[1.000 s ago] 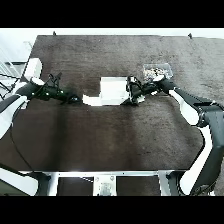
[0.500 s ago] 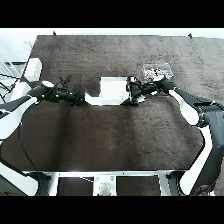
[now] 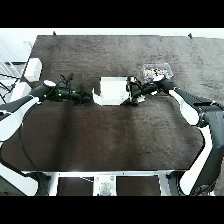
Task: Fold the box and place the chain.
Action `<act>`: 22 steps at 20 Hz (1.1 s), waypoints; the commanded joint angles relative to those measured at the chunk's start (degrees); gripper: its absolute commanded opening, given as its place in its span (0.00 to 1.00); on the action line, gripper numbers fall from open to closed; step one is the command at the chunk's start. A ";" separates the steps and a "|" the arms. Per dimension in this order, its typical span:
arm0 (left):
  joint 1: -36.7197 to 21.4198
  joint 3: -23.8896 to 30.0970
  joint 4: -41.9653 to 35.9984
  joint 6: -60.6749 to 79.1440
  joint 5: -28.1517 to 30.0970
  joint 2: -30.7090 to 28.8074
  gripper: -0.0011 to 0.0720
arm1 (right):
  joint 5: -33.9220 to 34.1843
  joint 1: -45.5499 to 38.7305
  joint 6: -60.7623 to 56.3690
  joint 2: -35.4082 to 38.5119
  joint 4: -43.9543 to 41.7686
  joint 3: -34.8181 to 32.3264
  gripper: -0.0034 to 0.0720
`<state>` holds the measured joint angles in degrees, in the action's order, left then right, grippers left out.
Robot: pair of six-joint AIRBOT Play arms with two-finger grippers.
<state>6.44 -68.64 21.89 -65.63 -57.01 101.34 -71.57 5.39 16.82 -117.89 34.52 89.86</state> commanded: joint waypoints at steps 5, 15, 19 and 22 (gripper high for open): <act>0.59 -2.45 -4.74 4.87 -3.06 -0.28 0.32 | -0.02 0.02 -0.04 -0.04 0.00 0.00 0.70; 2.82 -2.49 -4.07 4.61 -1.05 -0.26 0.53 | -0.02 0.02 -0.02 -0.04 0.00 0.00 0.70; 2.82 -2.49 -2.12 2.78 -0.09 -0.26 0.53 | 0.00 0.02 -0.04 -0.04 0.00 0.00 0.70; 3.56 -3.56 0.48 0.35 0.81 -0.28 0.54 | 0.00 0.02 -0.02 -0.04 0.00 0.00 0.70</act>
<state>9.43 -71.46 19.97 -63.07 -57.04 101.10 -71.57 5.39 16.80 -117.89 34.52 89.86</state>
